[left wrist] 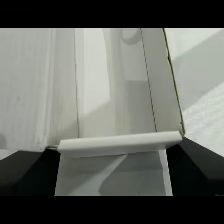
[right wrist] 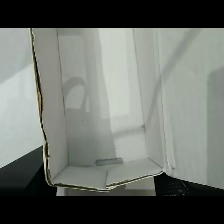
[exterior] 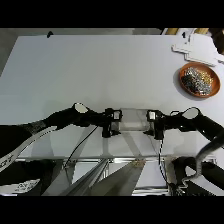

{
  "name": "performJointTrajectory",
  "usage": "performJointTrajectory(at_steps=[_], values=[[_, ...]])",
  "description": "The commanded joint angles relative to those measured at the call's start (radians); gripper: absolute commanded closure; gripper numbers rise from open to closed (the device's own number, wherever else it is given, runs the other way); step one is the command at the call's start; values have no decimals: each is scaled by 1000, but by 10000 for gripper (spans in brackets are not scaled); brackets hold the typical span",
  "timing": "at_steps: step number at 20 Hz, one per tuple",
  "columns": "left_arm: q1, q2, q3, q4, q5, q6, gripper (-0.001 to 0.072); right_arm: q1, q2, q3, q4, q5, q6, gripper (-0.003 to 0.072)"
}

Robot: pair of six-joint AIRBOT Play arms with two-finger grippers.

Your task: Fold the box and place the chain.

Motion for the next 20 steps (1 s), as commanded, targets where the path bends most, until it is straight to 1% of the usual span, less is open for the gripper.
performJointTrajectory(at_steps=[1, 2, 5, 6, 7, 8, 20], values=[[-13, -1, 0, -18, 12, 35, 20, 0, 0, 0, -1, 2, -2, 250], [-19, -1, 0, -18, 19, 40, 41, 0, 0, 0, -1, 2, -2, 250], [-23, -1, 0, -20, 21, 41, 318, 0, 0, 0, -1, 2, -2, 250], [-23, -1, 0, -21, 21, 41, 398, 0, 0, 0, -1, 2, -2, 250], [-23, -1, 0, -21, 25, 41, 424, 0, 0, 0, -1, 2, -2, 250], [-23, -1, 0, -21, 26, 41, 434, 0, 0, 0, -1, 2, -2, 250], [-23, -1, 0, -21, 25, 40, 435, 0, 0, 0, -1, 2, -2, 250]])
